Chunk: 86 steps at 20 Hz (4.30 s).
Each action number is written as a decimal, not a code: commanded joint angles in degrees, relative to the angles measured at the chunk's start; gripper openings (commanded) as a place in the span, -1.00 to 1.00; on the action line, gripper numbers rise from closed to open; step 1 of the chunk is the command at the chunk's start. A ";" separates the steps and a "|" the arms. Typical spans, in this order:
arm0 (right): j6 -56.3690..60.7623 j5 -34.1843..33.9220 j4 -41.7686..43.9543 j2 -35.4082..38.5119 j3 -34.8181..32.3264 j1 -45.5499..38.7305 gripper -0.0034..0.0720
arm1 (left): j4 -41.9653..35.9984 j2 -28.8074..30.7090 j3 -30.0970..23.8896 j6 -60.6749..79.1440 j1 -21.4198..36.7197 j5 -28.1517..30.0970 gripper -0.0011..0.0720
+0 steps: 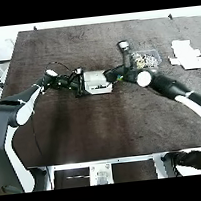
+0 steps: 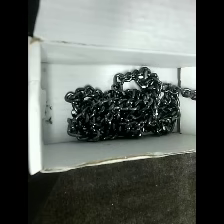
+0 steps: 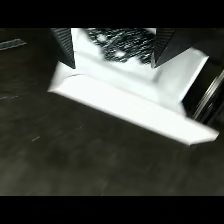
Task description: Fold the box and place the chain.
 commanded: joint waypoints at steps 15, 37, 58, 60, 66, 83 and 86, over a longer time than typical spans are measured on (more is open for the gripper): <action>-4.50 3.23 18.49 -22.62 12.44 -21.75 0.37 | 0.02 0.00 0.02 0.02 0.02 0.04 0.17; -15.17 18.56 11.32 9.22 18.32 -14.05 -0.87 | 0.02 0.00 0.02 0.02 0.02 0.00 0.17; -10.95 8.28 11.37 11.78 7.17 2.54 -0.88 | 0.02 0.00 0.02 0.02 0.02 0.00 0.17; -10.08 5.60 11.37 10.93 5.38 3.43 -0.88 | 0.02 0.00 0.02 0.02 0.02 0.00 0.17; -7.30 -1.07 11.58 5.49 2.05 6.08 -0.88 | 0.00 0.00 0.02 0.02 0.02 0.00 0.17; -4.98 -3.28 5.86 -2.08 1.81 1.73 0.28 | 0.02 0.00 0.02 0.02 0.02 0.00 0.17; -4.70 -3.13 4.70 2.23 -0.55 -8.41 0.28 | 0.02 0.00 0.02 0.02 0.02 0.02 0.17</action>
